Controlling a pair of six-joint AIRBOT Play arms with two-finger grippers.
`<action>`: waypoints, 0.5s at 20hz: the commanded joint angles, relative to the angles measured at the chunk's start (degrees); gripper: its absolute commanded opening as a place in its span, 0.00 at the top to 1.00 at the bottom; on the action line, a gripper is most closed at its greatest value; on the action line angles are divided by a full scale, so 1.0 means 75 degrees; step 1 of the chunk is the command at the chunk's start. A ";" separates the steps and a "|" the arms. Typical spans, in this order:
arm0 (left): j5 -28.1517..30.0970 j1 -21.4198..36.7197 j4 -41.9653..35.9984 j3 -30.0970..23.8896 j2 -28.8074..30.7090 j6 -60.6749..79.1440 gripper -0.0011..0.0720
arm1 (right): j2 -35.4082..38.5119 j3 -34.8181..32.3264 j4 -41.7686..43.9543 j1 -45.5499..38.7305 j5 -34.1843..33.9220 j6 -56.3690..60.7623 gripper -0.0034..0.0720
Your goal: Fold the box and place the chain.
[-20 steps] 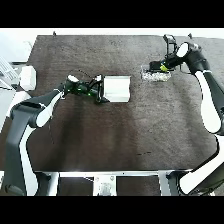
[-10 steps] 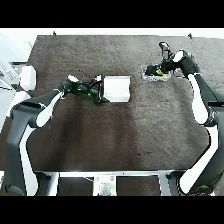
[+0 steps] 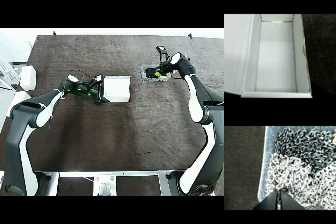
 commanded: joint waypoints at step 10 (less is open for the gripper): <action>0.0003 -0.0006 0.0003 -0.0003 0.0006 0.0003 0.35 | 0.3450 0.0233 -0.0761 0.0434 0.0082 0.0271 0.94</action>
